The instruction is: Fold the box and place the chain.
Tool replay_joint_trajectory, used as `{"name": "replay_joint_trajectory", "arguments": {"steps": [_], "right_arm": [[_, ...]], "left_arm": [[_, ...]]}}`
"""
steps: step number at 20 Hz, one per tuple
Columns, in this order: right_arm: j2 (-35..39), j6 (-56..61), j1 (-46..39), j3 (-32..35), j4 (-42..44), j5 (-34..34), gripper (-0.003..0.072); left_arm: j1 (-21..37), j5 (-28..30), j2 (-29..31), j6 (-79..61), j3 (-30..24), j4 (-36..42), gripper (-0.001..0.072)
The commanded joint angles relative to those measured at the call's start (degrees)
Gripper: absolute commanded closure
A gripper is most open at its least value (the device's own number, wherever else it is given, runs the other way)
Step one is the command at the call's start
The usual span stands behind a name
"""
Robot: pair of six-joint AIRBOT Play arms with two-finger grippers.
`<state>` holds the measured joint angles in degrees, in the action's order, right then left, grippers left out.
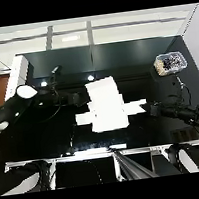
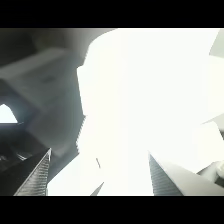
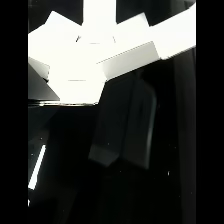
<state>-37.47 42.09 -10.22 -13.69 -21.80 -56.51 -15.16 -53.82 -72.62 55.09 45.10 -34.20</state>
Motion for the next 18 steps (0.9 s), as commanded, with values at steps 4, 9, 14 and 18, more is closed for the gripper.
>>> {"name": "replay_joint_trajectory", "arguments": {"steps": [4,9,14,18], "right_arm": [[0.3,0.6,1.4,0.4,0.1,1.3,0.0674],[0.3,1.7,1.4,0.4,0.2,0.9,0.0674],[0.3,4.2,1.4,0.4,-4.0,0.2,0.0674],[0.3,5.9,1.4,0.4,-7.9,-1.9,0.0674]], "left_arm": [[-0.1,-14.6,-16.1,-16.0,4.6,12.6,-0.0008],[-0.2,-23.5,-23.1,-22.2,10.5,12.2,-0.0006],[-0.4,-32.2,-29.1,-23.9,17.9,8.4,0.0184],[-1.1,-32.3,-29.6,-24.3,21.2,0.8,0.0306]]}}
